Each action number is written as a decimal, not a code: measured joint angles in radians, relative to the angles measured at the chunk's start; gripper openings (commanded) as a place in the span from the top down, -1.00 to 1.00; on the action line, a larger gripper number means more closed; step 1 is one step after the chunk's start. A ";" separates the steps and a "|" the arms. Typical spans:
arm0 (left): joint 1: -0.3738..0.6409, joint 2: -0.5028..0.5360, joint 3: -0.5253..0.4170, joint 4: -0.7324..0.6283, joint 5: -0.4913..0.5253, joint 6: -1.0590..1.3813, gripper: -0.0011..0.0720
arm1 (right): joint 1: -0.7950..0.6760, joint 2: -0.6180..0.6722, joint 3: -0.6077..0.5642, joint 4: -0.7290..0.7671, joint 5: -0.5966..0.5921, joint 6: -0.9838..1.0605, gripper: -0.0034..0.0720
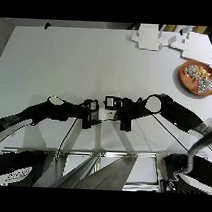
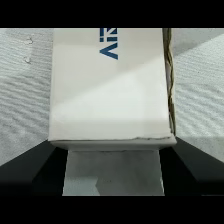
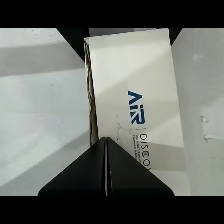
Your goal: Fold the box and place the chain.
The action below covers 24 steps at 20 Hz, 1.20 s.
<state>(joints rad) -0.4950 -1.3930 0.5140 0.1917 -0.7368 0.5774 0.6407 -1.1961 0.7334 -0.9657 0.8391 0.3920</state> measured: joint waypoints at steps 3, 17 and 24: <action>0.000 0.000 0.000 0.000 0.000 0.000 0.23 | 0.000 0.000 -0.011 -0.001 -0.012 0.000 0.87; 0.000 0.000 0.000 -0.001 -0.001 -0.002 0.23 | -0.032 0.104 0.024 -0.085 -0.050 0.180 0.75; 0.000 0.000 0.000 -0.001 -0.001 -0.002 0.23 | -0.433 0.217 0.044 -0.267 0.040 0.502 0.87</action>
<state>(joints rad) -0.4946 -1.3930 0.5140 0.1909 -0.7376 0.5758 0.2081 -0.9787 0.7776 -1.2327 0.8787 0.8940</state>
